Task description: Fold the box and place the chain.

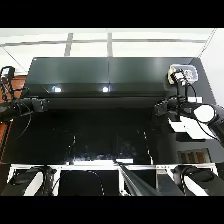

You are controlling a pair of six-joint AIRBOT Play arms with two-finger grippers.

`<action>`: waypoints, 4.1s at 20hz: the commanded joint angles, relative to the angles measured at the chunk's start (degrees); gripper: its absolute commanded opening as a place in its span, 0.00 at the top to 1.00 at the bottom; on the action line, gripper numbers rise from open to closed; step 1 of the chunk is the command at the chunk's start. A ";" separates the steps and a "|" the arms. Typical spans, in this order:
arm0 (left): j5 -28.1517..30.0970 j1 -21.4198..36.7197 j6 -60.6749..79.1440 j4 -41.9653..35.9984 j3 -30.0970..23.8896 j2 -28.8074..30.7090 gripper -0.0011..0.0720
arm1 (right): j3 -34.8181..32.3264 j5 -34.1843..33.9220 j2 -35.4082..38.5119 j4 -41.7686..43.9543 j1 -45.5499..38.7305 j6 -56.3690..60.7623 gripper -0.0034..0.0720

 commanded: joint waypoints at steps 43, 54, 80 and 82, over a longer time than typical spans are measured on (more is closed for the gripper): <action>1.92 -0.04 -0.35 -4.61 -0.02 0.04 0.95 | 39.76 36.94 -42.71 -9.27 -63.91 -19.52 0.79; 1.68 -0.04 -0.35 -4.98 -0.13 0.04 0.95 | 27.69 37.16 -21.68 18.23 -56.33 -18.16 0.94; -15.61 -17.51 7.21 -31.21 19.34 -50.77 0.15 | -17.84 -13.88 -0.70 49.90 8.63 -16.94 0.94; -18.34 -19.26 8.59 -31.47 21.99 -54.88 0.15 | -17.84 -13.64 -0.70 49.90 8.63 -16.96 0.94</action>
